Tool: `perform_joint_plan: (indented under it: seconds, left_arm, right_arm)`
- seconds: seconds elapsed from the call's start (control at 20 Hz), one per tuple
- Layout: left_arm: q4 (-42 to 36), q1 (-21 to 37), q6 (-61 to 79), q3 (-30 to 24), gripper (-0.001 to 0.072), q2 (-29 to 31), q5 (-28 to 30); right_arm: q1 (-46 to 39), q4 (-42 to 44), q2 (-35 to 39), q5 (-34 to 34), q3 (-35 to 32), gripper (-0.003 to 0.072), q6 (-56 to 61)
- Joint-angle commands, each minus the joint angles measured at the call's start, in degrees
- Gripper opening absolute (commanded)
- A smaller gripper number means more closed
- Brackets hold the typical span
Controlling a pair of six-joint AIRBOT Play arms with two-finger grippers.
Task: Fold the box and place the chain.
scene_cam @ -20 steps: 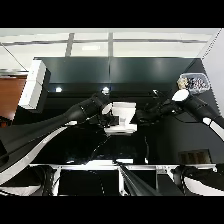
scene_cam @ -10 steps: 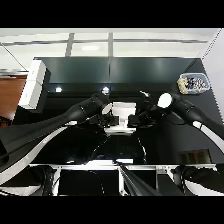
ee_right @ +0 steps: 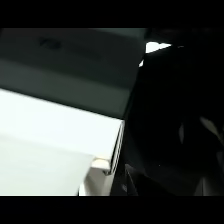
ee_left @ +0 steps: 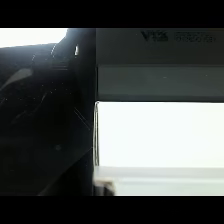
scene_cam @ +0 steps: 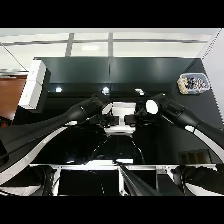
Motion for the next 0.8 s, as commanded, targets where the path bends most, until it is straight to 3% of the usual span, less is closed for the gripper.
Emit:
perform_joint_plan:
  seconds: [0.0, 0.75]
  left_arm:
    - [0.0, 0.0, 0.0, 0.0, 0.0030, 0.0, 0.0]
    - [0.0, 0.0, 0.0, 0.0, 0.0030, 0.0, 0.0]
  right_arm:
    - [1.5, -5.8, -0.6, 2.5, 1.8, 0.0310, 8.0]
    - [4.2, -5.8, -5.4, 5.5, 4.0, 0.0309, 15.1]
